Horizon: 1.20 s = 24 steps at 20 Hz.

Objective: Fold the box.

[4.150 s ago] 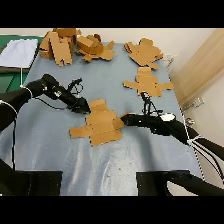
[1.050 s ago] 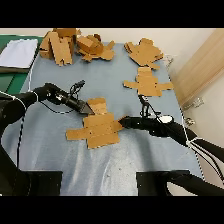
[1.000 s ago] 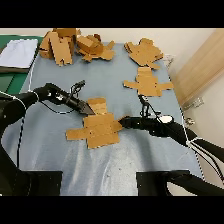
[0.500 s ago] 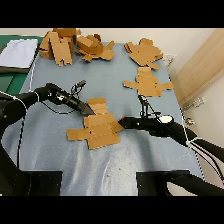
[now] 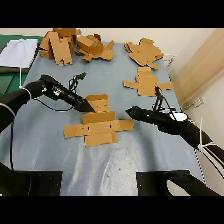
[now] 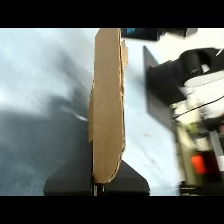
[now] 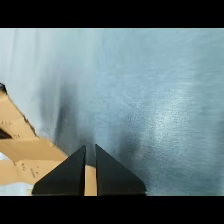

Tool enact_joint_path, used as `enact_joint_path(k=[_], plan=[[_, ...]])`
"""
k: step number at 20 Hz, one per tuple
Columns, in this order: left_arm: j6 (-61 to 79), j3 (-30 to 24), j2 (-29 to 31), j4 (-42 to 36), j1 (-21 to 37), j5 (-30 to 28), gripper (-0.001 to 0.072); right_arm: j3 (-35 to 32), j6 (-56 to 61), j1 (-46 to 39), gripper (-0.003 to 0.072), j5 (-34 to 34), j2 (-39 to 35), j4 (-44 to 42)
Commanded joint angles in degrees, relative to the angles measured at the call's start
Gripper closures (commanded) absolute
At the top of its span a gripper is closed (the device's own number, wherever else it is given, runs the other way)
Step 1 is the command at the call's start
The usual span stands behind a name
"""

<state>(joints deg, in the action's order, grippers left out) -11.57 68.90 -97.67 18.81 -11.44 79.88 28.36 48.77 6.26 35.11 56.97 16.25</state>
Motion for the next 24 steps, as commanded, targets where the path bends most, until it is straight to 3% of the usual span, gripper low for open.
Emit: enact_joint_path(k=[1, 4, 7, 11, 24], plan=[[9.9, -5.1, 8.7, 0.8, -3.7, -8.2, 0.0697, 0.1, 7.5, -2.4, 0.0582, 0.5, -2.4, 0.8], [21.0, -14.6, 17.7, -0.4, -8.5, -21.8, 0.0697, 0.1, 7.8, -2.3, 0.0582, 0.9, -2.3, 3.3], [36.2, -23.9, 23.2, -8.7, -11.9, -33.9, 0.0697, 0.1, 7.9, -2.3, 0.0582, 0.9, -2.0, 4.3], [37.5, -27.1, 21.6, -10.1, -12.2, -35.4, 0.0697, 0.1, 7.9, -2.3, 0.0583, 0.8, -1.6, 4.4], [37.6, -27.3, 21.2, -8.5, -15.3, -34.2, 0.0696, 0.1, 7.9, -2.3, 0.0584, 0.2, -1.6, 4.6]])
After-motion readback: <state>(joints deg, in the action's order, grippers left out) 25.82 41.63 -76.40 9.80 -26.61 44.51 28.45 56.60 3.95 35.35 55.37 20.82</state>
